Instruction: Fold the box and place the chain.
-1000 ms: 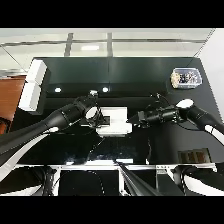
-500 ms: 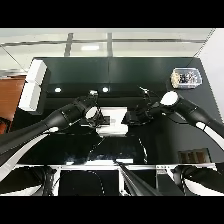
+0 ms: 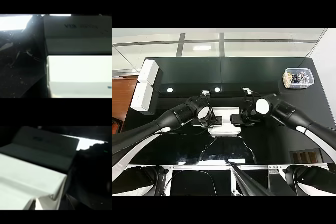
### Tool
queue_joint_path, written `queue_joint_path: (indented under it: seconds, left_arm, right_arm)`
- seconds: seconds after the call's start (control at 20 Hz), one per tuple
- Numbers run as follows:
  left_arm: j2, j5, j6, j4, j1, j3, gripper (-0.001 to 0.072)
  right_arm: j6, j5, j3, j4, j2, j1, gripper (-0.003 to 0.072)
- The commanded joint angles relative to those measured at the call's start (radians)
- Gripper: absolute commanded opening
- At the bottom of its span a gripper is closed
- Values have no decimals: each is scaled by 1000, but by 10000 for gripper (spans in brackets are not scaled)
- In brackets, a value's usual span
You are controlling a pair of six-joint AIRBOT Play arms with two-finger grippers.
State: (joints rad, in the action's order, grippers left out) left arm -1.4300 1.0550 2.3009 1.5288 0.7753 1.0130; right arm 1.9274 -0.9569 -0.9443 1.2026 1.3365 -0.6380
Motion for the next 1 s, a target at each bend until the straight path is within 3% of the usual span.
queue_joint_path:
  seconds: [0.0, 0.3, 0.8, 0.85, 0.95]
  left_arm:
    - [0, 0, 0, 0, 0, 0, 26]
    - [0, 0, 0, 0, 0, 0, 26]
    - [0, 0, 0, 0, 0, 0, 27]
    - [0, 0, 0, 0, 0, 0, 27]
    - [0, 0, 0, 0, 0, 0, 27]
  right_arm:
    - [194, -60, -53, 163, 51, -77, 374]
    - [323, -135, -116, 271, 93, -145, 355]
    - [370, -148, -117, 271, 134, -147, 324]
    - [369, -151, -118, 267, 134, -147, 164]
    - [366, -142, -118, 249, 134, -147, 22]
